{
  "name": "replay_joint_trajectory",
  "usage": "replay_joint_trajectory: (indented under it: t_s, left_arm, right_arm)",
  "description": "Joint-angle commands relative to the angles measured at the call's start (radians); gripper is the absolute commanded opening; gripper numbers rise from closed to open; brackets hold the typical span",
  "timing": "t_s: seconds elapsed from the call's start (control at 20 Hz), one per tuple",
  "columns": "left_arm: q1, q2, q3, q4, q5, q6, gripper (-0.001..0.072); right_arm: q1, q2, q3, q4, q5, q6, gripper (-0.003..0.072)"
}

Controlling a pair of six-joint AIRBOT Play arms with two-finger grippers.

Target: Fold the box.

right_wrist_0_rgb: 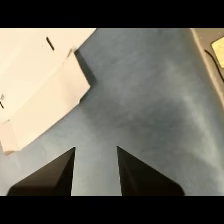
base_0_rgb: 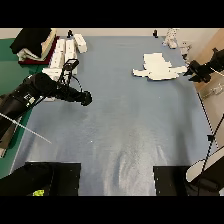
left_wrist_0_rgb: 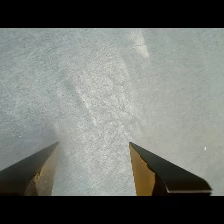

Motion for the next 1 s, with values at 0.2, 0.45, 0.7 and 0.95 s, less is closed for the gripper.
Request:
replay_joint_trajectory:
  t_s: [0.2,0.45,0.7,0.95]
  left_arm:
    - [0.000,-0.001,0.001,0.000,0.000,0.000,0.0689]
    - [0.000,-0.001,0.001,0.000,0.000,0.000,0.0689]
    - [0.000,-0.001,0.001,0.000,0.000,0.000,0.0690]
    - [0.000,-0.001,0.001,0.000,0.000,0.000,0.0690]
  right_arm:
    - [-0.032,-0.222,0.159,0.275,0.034,-0.117,0.0405]
    - [-0.007,-0.227,0.159,0.285,0.093,-0.144,0.0332]
    - [0.004,-0.227,0.159,0.297,0.119,-0.157,0.0261]
    - [0.019,-0.222,0.159,0.328,0.095,-0.179,0.0003]
